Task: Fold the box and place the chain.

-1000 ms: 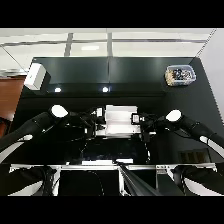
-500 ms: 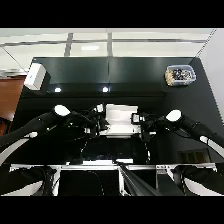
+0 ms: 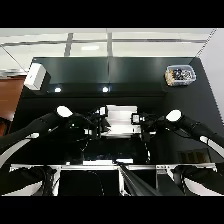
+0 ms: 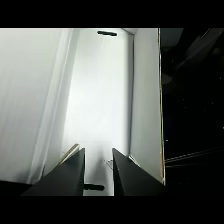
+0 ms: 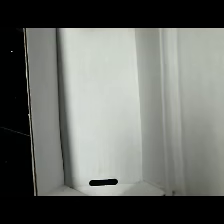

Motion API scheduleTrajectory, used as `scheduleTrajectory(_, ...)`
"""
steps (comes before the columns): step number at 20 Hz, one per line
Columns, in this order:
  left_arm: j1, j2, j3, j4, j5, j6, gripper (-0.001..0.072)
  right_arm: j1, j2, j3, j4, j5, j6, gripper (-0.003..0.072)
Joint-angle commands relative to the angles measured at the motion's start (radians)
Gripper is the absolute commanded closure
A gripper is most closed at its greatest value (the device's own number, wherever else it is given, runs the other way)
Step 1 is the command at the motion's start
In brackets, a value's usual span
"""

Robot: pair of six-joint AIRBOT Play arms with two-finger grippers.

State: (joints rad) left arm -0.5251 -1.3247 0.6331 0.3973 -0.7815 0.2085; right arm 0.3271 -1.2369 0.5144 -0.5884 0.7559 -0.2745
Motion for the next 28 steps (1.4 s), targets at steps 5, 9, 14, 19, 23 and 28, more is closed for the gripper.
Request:
scheduleTrajectory(5, -0.007, -0.001, 0.002, 0.016, 0.007, -0.006, 0.0594, 0.000, 0.000, 0.000, 0.001, 0.001, 0.002, 0.0286)
scheduleTrajectory(9, -0.007, -0.001, 0.002, 0.014, 0.018, -0.016, 0.0430, 0.000, 0.000, 0.000, 0.002, 0.001, 0.002, 0.0286)
scheduleTrajectory(14, -0.006, 0.000, 0.002, 0.019, 0.019, -0.018, 0.0495, 0.000, 0.000, 0.000, 0.002, 0.000, 0.002, 0.0286)
scheduleTrajectory(19, 0.063, 0.103, 0.005, 0.159, 0.014, -0.391, 0.0685, 0.000, 0.000, 0.000, 0.002, 0.000, 0.002, 0.0286)
scheduleTrajectory(23, 0.184, 0.257, 0.005, 0.468, -0.028, -0.836, 0.0685, 0.000, 0.000, 0.001, 0.002, 0.000, 0.002, 0.0286)
scheduleTrajectory(28, 0.457, 0.255, -0.018, 0.574, -0.172, -1.349, 0.0684, 0.000, 0.000, 0.000, 0.002, 0.000, 0.002, 0.0286)
